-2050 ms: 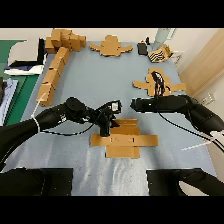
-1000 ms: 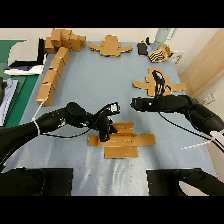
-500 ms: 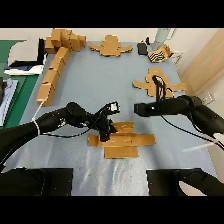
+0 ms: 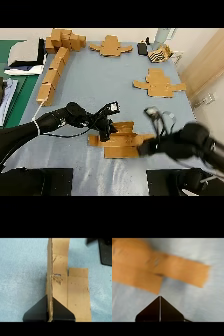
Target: Fold the box.
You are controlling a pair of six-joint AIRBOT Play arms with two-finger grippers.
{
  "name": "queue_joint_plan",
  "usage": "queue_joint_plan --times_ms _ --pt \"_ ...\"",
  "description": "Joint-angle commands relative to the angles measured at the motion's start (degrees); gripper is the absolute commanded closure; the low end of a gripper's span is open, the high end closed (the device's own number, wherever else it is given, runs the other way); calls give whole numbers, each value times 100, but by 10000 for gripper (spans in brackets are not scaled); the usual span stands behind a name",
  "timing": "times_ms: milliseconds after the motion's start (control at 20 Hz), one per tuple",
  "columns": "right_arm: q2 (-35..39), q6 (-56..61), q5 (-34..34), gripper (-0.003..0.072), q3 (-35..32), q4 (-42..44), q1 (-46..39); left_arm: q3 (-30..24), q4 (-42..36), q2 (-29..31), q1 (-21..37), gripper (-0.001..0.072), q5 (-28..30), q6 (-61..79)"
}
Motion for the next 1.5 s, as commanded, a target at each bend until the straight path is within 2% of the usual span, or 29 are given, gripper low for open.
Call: queue_joint_plan --times_ms 0,50,100,150,400,600,900,1100,1450 --pt "354 118 1106 681 -826 -883 2124 0 2 2 -4 695 0 0" --pt "295 118 1307 516 -970 -1246 2551 0 2 2 -2 694 0 0" --pt "190 118 1360 220 -1047 -1539 2806 0 2 2 -2 694 2 0" --pt "37 118 1305 172 -1060 -1799 2940 0 2 2 -2 695 2 2" --pt "-802 118 1582 171 -1058 -2647 2938 0 0 2 -9 695 -2 0" --pt "-1154 205 1733 172 -968 -3289 2935 0 0 2 -9 695 -4 0" --pt "-1204 446 1742 172 -951 -3700 2935 0 0 2 -9 695 -7 2" --pt "-1202 1399 1681 161 -820 -4159 2935 0 0 2 -9 695 -2 2" --pt "-1202 1635 1294 157 -595 -4186 2935 0 -4 2 -9 695 -2 2"
